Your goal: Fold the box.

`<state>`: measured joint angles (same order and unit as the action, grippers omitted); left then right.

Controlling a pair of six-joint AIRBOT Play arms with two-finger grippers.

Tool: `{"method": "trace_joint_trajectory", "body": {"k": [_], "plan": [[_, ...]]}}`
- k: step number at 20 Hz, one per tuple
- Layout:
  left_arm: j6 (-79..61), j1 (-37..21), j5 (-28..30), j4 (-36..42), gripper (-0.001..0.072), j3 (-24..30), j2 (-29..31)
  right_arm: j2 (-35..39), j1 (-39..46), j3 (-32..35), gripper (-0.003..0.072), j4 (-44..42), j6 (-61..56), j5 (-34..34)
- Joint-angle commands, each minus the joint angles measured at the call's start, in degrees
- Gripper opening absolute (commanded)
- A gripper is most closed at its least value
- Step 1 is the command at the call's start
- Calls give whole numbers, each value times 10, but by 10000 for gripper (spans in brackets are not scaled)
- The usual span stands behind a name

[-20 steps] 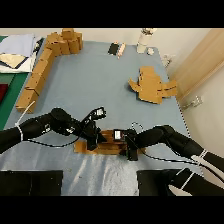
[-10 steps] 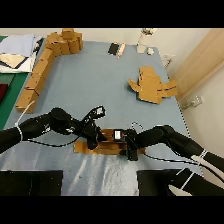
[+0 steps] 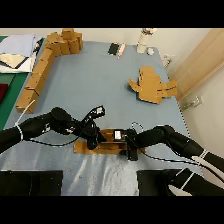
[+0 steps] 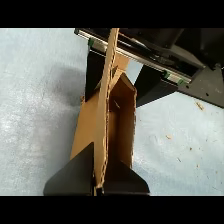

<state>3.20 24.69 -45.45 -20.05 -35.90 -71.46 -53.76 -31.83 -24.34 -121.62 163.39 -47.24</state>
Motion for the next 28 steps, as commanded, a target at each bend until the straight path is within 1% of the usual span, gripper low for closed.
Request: {"method": "trace_joint_trajectory", "body": {"k": [1,12,18,19,22,23,28], "plan": [[14,-15,-9,-14,16,0,2,5,0,0,526,-1,-1,-4],[28,-21,-31,-12,16,0,1,5,0,1,526,-7,-1,-2],[28,-22,-30,-7,15,0,1,5,0,1,532,-8,-1,-2],[28,-22,-30,-7,15,0,1,5,0,1,548,-8,-1,-2],[28,-22,-30,-7,16,0,1,5,-1,1,557,-13,2,0],[28,-22,-30,-7,15,0,1,4,-1,1,689,-19,2,5],[28,-22,-30,-7,15,0,1,-8,-3,1,683,-28,2,10]]}}
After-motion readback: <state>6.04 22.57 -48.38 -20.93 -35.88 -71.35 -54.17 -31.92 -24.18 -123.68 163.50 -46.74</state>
